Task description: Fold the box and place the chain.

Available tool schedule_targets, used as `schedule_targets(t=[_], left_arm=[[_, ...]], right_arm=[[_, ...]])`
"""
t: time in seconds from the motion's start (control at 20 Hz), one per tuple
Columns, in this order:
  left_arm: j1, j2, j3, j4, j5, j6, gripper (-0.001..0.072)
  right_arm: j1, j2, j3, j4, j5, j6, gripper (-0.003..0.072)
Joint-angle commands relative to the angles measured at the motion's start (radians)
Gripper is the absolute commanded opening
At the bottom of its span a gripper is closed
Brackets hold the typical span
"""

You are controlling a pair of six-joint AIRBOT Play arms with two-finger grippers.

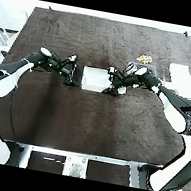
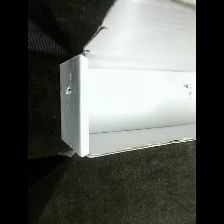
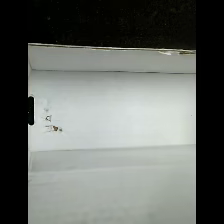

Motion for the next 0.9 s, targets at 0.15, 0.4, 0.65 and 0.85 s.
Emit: schedule_targets(t=[0.15,0.4,0.65,0.85], left_arm=[[-0.001,-0.002,0.001,-0.004,-0.003,-0.004,0.072],[-0.032,-0.027,0.001,0.006,0.034,-0.007,0.072],[-0.053,-0.028,0.001,-0.013,0.045,0.008,0.072],[-0.062,-0.027,0.002,-0.017,0.054,0.014,0.072]], right_arm=[[0.001,-0.001,0.0,0.0,0.0,-0.001,0.0514],[0.001,-0.001,0.0,0.0,0.0,-0.001,0.0515],[0.001,-0.001,0.0,0.0,0.0,-0.001,0.0515],[0.001,-0.001,0.0,0.0,0.0,-0.001,0.0515]])
